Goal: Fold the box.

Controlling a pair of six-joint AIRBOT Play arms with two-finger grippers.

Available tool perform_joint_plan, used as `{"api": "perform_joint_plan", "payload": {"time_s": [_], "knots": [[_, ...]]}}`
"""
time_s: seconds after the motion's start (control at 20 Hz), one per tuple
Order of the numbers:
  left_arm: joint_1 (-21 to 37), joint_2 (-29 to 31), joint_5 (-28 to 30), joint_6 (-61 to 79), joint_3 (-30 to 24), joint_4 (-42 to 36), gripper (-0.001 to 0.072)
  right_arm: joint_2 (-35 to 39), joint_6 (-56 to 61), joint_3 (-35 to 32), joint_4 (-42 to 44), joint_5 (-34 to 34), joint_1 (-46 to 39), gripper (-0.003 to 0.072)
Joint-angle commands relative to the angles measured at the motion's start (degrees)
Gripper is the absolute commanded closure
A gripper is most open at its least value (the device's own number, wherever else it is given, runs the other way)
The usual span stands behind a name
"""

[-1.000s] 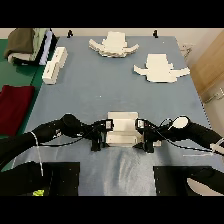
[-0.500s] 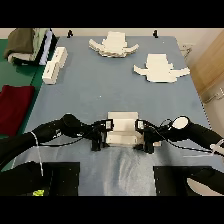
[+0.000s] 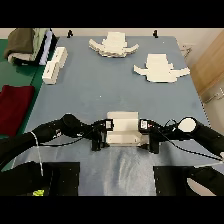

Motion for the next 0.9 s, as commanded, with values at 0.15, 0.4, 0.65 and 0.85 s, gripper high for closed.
{"api": "perform_joint_plan", "payload": {"time_s": [0.15, 0.4, 0.65, 0.85], "knots": [[0.0, 0.0, 0.0, 0.0, 0.0, 0.0, 0.0181, 10.8, 31.3, 0.3, -0.6, 13.6, 0.0, -0.0034], [0.0, 0.0, 0.0, 0.0, 0.0, 0.0, 0.0181, 17.4, 45.8, 0.3, 3.9, 20.4, 0.0, -0.0025], [0.0, 0.0, 0.0, 0.0, 0.0, 0.0, 0.0181, 18.3, 51.9, 0.3, 18.3, 19.4, 0.1, -0.0026], [0.0, 0.0, 0.0, 0.0, 0.0, 0.0, 0.0181, 18.3, 52.5, 0.3, 22.7, 15.4, 0.1, -0.0011]]}}
